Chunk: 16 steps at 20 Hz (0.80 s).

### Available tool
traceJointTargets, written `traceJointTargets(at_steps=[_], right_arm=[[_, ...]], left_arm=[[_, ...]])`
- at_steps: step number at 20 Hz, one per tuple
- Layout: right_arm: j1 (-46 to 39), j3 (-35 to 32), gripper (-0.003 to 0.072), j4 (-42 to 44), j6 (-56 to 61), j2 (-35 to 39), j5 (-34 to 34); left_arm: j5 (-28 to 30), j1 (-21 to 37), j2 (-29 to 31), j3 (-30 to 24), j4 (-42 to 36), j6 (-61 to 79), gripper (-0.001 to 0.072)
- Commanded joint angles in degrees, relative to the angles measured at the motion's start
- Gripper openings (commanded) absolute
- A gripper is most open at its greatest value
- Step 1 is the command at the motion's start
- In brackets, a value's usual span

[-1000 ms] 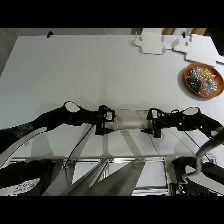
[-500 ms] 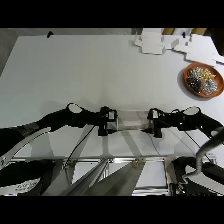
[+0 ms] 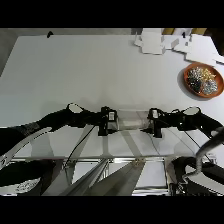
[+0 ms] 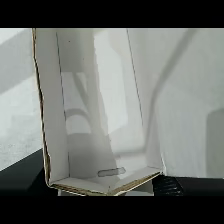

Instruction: Fold the box and place the chain.

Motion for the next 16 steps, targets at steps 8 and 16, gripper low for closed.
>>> traceJointTargets(at_steps=[8,16], right_arm=[[0.0,0.0,0.0396,-0.1,-0.1,0.0,0.1],[0.0,0.0,0.0396,-0.1,-0.1,0.0,0.1]], left_arm=[[-1.7,2.0,2.1,-2.8,-0.1,0.6,0.071],[-0.5,-0.3,1.7,-2.7,-3.7,2.0,0.0709]])
